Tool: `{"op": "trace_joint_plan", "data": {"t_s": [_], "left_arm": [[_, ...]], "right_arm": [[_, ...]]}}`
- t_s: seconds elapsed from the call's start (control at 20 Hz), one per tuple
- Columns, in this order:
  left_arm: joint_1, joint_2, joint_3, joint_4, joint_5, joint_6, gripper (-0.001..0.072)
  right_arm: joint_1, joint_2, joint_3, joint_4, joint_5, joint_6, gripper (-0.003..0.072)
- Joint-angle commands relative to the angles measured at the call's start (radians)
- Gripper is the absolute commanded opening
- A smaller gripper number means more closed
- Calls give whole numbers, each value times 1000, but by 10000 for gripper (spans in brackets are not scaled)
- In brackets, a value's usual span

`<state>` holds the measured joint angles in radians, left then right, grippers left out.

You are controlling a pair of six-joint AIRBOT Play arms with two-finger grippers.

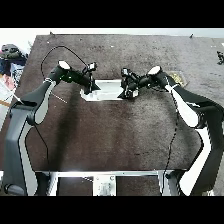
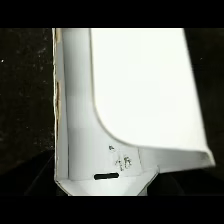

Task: Fold the box and place the chain.

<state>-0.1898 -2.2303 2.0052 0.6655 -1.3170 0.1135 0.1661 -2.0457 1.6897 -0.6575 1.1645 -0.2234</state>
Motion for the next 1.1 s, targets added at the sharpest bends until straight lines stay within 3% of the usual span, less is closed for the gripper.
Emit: {"op": "trace_joint_plan", "data": {"t_s": [0.0, 1.05], "left_arm": [[0, -1, 0, 0, 0, 0, 11], [0, -1, 0, 0, 0, 0, 11]], "right_arm": [[7, -16, 14, -35, 10, 11, 601], [21, -62, 55, -28, -5, 45, 587]]}}
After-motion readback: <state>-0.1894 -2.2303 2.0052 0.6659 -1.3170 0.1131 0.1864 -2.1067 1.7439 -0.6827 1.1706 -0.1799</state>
